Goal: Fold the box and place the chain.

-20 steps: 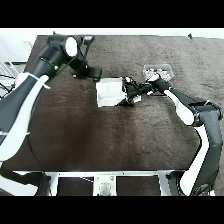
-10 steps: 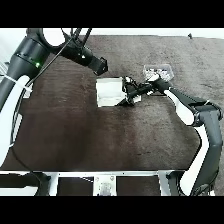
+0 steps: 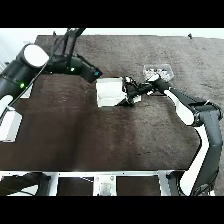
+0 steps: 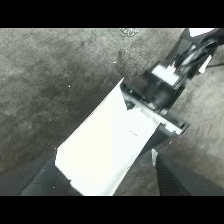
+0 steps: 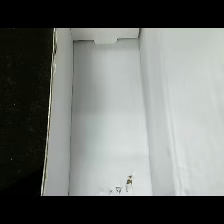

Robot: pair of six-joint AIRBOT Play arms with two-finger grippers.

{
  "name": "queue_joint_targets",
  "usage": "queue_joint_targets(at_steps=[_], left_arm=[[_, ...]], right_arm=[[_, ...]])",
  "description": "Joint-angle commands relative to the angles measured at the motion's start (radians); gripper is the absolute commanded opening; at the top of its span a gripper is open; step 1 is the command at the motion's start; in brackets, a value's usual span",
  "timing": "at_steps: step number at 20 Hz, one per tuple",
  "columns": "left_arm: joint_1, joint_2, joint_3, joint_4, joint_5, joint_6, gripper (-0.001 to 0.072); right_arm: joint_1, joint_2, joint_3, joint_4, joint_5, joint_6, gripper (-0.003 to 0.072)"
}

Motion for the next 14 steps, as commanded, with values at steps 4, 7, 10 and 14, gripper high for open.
queue_joint_targets(at_steps=[4, 7, 10, 14], left_arm=[[0.142, -0.058, -0.141, -0.317, -0.079, 0.617, 0.0705], [0.142, -0.171, -0.141, -0.357, -0.132, 0.782, 0.0704], [0.143, -0.276, -0.141, -0.41, -0.177, 0.928, 0.0705], [0.235, -0.336, -0.141, -0.507, -0.239, 1.069, 0.0704]], right_arm=[[0.0, 0.0, 0.0, 0.0, 0.0, 0.0, 0.0516], [0.0, 0.0, 0.0, 0.0, 0.0, 0.0, 0.0516], [0.0, 0.0, 0.0, 0.0, 0.0, 0.0, 0.0516], [0.0, 0.0, 0.0, 0.0, 0.0, 0.0, 0.0516]])
